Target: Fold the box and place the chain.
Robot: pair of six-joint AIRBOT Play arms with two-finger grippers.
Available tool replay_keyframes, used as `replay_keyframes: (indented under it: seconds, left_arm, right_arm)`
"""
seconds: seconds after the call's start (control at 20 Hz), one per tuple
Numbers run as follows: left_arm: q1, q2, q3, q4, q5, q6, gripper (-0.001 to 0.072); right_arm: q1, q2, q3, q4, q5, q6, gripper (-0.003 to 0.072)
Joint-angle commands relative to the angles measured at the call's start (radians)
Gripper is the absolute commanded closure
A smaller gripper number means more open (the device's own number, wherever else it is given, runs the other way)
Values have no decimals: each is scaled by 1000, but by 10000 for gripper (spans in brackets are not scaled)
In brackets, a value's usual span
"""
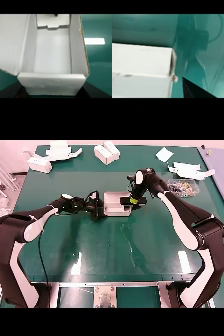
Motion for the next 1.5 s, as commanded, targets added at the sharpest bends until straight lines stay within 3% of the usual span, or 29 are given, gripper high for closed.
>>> replay_keyframes:
  seconds: [0.0, 0.55, 0.8, 0.95, 1.2, 1.25, 1.4, 1.45]
  left_arm:
    - [-1, 0, 0, 0, -4, 2, 241]
    - [-1, 0, 0, 0, -4, 2, 241]
    - [-1, 0, 0, 0, -4, 2, 241]
    - [-1, 0, 0, 0, -4, 2, 241]
    - [-1, 0, 0, 0, -3, 2, 241]
    - [-1, 0, 0, 0, -4, 2, 241]
    - [-1, 0, 0, 0, -3, 2, 241]
    - [-1, 0, 0, 0, -3, 2, 241]
  right_arm:
    - [5, -12, 6, 11, 3, -2, 219]
    - [27, -58, 6, 10, 4, -2, 262]
    - [27, -63, 8, 8, 3, -2, 465]
    - [27, -63, 8, 8, 3, -2, 665]
    - [27, -63, 8, 7, 3, -2, 680]
    - [27, -63, 8, 6, 3, -2, 672]
    - [23, -61, 12, -1, 13, -2, 190]
    - [20, -57, 13, -2, 18, -2, 167]
